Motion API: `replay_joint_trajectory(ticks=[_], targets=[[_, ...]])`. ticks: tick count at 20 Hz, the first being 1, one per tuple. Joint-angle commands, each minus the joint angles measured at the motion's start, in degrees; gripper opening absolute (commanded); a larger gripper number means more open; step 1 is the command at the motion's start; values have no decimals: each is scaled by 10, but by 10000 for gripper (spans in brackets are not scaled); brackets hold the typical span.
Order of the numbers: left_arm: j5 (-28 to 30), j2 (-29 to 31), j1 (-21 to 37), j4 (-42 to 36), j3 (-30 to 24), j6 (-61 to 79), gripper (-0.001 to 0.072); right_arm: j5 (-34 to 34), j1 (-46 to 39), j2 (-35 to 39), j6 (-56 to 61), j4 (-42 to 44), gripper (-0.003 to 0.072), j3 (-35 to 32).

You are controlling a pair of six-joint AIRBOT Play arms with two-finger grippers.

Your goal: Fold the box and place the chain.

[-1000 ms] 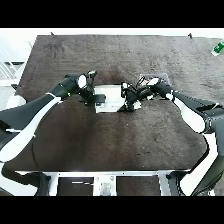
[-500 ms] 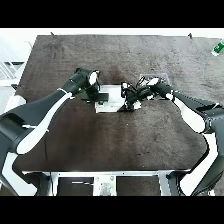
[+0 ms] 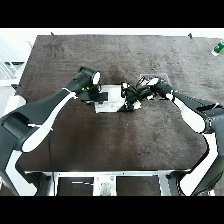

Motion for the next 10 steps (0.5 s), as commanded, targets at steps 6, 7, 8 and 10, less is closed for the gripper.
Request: replay_joint_trajectory(ticks=[6, 7, 8, 10], targets=[[-3, -10, -2, 28, 1, -31, 345, 0, 0, 0, 0, 0, 434, 0], [-3, -13, -5, 28, 1, -31, 345, 0, 0, 0, 0, 0, 434, 0], [-2, -15, -7, 28, 1, -31, 345, 0, 0, 0, 0, 0, 434, 0], [1, -18, -6, 25, 1, -30, 345, 0, 0, 0, 0, 0, 434, 0]])
